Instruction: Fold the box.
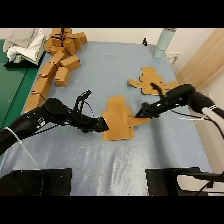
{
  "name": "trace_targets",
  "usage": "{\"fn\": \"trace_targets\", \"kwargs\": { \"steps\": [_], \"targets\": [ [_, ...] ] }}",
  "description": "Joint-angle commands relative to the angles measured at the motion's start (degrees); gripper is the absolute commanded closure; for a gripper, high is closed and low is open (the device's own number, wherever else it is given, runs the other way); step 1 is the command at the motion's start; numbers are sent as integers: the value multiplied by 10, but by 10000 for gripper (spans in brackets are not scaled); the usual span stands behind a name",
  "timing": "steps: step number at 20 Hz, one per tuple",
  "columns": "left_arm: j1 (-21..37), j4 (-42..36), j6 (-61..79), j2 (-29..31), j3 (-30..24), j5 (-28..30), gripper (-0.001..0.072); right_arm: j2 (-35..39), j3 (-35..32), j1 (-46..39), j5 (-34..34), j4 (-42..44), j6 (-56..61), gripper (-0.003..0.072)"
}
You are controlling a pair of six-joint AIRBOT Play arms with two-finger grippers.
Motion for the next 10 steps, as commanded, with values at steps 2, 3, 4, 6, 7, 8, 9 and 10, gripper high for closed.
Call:
{"fn": "trace_targets", "kwargs": {
  "steps": [2,3,4,6,7,8,9,10],
  "targets": [
    [1,3,26,0,14,-29,74,50,-75,112,122,-14,73,675],
    [2,9,27,0,20,-35,74,54,-89,116,121,-21,80,546],
    [6,13,27,0,25,-43,74,54,-93,116,117,-26,82,337],
    [22,13,29,0,30,-57,74,54,-93,116,101,-28,94,325],
    [32,13,29,0,30,-59,74,54,-93,117,90,-28,97,376],
    [43,12,29,0,30,-57,74,54,-93,117,83,-30,97,472],
    [50,11,28,0,30,-57,74,54,-93,120,78,-33,98,473],
    [56,7,28,0,30,-57,74,54,-93,125,79,-41,104,473]
  ]
}}
